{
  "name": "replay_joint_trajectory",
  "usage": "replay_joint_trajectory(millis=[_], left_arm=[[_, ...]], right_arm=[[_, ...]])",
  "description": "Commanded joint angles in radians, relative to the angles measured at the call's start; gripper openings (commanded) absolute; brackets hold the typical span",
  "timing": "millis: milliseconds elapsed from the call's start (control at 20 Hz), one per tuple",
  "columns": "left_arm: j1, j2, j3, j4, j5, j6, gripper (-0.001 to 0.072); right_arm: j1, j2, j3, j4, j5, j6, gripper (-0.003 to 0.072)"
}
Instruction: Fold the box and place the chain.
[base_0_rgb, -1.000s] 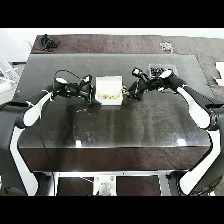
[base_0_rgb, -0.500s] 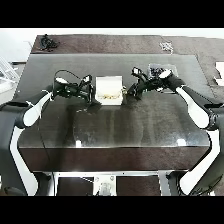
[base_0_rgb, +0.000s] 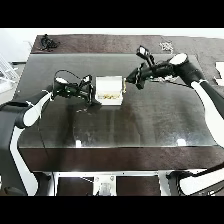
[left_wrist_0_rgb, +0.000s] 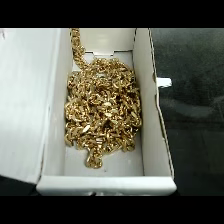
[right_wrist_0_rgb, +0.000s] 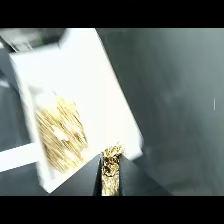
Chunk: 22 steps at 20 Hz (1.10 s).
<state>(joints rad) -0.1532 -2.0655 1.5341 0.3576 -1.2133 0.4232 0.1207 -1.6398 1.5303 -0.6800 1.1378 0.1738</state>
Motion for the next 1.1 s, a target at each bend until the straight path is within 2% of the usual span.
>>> replay_joint_trajectory(millis=[0,200,400,550,600,650,700,800,950,1050], left_arm=[[0.000,0.000,0.000,0.000,0.000,0.000,0.0526],[0.000,0.000,0.000,0.000,0.000,0.000,0.0526],[0.000,0.000,0.000,0.000,0.000,0.000,0.0525],[0.000,0.001,0.000,0.000,0.000,0.000,0.0525],[0.000,0.000,0.000,0.000,0.000,0.000,0.0525],[0.000,0.001,0.000,0.000,-0.001,0.000,0.0525],[0.000,0.000,0.000,0.000,-0.001,0.000,0.0525],[0.000,0.000,0.000,0.000,-0.001,0.000,0.0526],[0.000,0.001,0.000,0.000,-0.001,0.000,0.0525],[0.000,0.001,0.000,0.000,0.000,0.000,0.0525]], right_arm=[[0.063,0.116,0.000,0.018,-0.024,0.029,0.0006],[0.117,0.117,-0.004,0.014,-0.069,0.029,0.0006],[0.123,0.045,-0.024,0.018,-0.110,0.038,0.0007],[0.130,-0.031,-0.103,0.018,-0.109,0.086,0.0007],[0.134,-0.061,-0.134,-0.006,-0.114,0.084,0.0040],[0.133,-0.093,-0.154,-0.045,-0.125,0.085,0.0387],[0.127,-0.107,-0.155,-0.050,-0.126,0.099,0.0549],[0.110,-0.080,-0.123,-0.007,-0.133,0.100,0.0514],[0.077,0.024,-0.047,0.056,-0.144,0.099,0.0367],[0.053,0.068,-0.011,0.056,-0.164,0.095,0.0152]])
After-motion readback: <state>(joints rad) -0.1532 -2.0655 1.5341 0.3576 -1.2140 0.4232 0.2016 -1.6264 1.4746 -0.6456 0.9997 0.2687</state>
